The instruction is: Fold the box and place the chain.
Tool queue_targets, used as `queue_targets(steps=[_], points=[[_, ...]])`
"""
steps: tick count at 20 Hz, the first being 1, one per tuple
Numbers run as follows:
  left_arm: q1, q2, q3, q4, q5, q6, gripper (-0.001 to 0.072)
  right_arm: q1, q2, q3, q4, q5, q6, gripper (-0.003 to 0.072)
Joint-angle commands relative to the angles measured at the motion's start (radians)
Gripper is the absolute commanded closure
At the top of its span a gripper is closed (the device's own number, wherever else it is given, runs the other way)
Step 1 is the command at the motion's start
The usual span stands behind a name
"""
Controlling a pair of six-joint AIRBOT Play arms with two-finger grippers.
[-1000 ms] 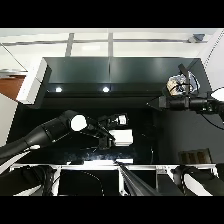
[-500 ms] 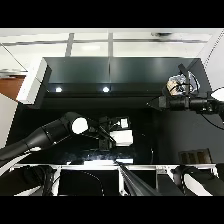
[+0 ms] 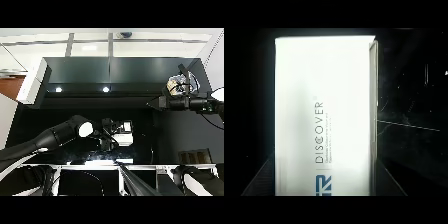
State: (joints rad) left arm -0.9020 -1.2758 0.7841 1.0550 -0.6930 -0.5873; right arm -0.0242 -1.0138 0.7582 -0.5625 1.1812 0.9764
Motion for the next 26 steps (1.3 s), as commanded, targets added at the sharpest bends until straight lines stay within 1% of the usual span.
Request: queue_targets(steps=[1,3,4,5,6,7,8,10,13,15,19,21,23,24,26], points=[[-0.021,-0.045,-0.002,0.004,0.004,-0.019,0.0005,-0.001,0.001,0.001,0.000,0.000,0.000,0.0649],[-0.043,-0.058,-0.002,0.013,0.005,-0.022,0.0019,-0.001,0.001,0.001,0.000,0.000,0.000,0.0650],[-0.045,-0.056,-0.002,0.018,0.005,-0.034,0.0141,-0.001,0.001,0.001,0.000,0.001,0.000,0.0649],[-0.044,-0.047,-0.002,0.022,0.003,-0.055,0.0299,-0.001,0.001,0.001,0.000,0.000,0.000,0.0649],[-0.038,-0.034,-0.002,0.045,0.004,-0.083,0.0326,-0.001,0.001,0.001,0.000,0.001,0.000,0.0649],[-0.031,-0.017,-0.002,0.081,0.002,-0.119,0.0368,-0.001,0.001,0.001,0.000,0.001,0.000,0.0649],[-0.019,0.002,-0.002,0.123,-0.007,-0.164,0.0372,-0.001,0.001,0.001,0.001,0.001,0.000,0.0649],[0.021,0.050,-0.001,0.204,-0.063,-0.246,0.0372,-0.001,0.001,0.001,0.001,0.001,0.000,0.0649],[0.129,0.139,-0.001,0.283,-0.199,-0.327,0.0372,-0.001,0.001,0.001,0.003,0.001,0.000,0.0649],[0.229,0.205,-0.001,0.307,-0.289,-0.371,0.0372,-0.001,0.001,0.001,0.004,0.002,0.000,0.0649],[0.491,0.347,-0.007,0.327,-0.447,-0.467,0.0372,-0.001,0.001,0.001,0.003,0.002,-0.001,0.0649],[0.654,0.423,-0.024,0.328,-0.499,-0.481,0.0371,-0.001,0.001,0.001,0.003,0.000,-0.001,0.0649],[0.843,0.488,-0.045,0.333,-0.539,-0.483,0.0370,-0.001,0.001,0.001,0.003,0.000,-0.014,0.0649],[0.948,0.512,-0.051,0.352,-0.544,-0.486,0.0358,0.000,0.001,0.001,0.003,0.000,-0.020,0.0649],[1.141,0.533,-0.050,0.410,-0.533,-0.501,0.0358,-0.001,0.001,0.001,0.003,0.000,-0.034,0.0649]])
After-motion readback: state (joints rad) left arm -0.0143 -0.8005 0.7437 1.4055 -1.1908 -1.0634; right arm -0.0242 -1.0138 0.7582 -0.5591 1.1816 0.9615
